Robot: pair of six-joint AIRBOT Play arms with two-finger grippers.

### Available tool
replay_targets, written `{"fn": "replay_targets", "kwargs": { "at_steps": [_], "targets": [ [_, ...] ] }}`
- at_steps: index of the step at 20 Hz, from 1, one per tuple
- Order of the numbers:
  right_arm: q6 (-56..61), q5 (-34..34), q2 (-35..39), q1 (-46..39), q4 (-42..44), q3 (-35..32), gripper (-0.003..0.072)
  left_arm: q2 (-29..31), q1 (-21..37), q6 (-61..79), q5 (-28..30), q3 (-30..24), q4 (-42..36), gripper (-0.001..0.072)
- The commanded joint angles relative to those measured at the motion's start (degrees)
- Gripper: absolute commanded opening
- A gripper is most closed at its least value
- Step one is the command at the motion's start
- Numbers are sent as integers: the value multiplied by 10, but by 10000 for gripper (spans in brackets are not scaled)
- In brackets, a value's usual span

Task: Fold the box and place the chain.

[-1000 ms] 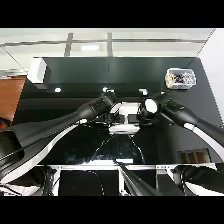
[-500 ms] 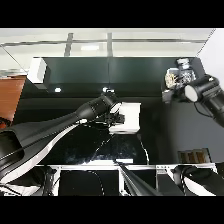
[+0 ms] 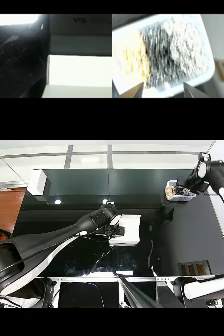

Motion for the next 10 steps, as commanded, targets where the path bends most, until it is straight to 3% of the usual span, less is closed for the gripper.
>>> {"fn": "replay_targets", "kwargs": {
  "at_steps": [1,4,10],
  "targets": [
    [26,108,-131,-20,48,165,530,0,0,0,-1,0,0,26],
    [83,131,-160,-27,59,201,530,0,0,0,-1,0,0,26],
    [98,139,-162,-35,77,201,530,0,0,0,-1,0,0,26]
  ]
}}
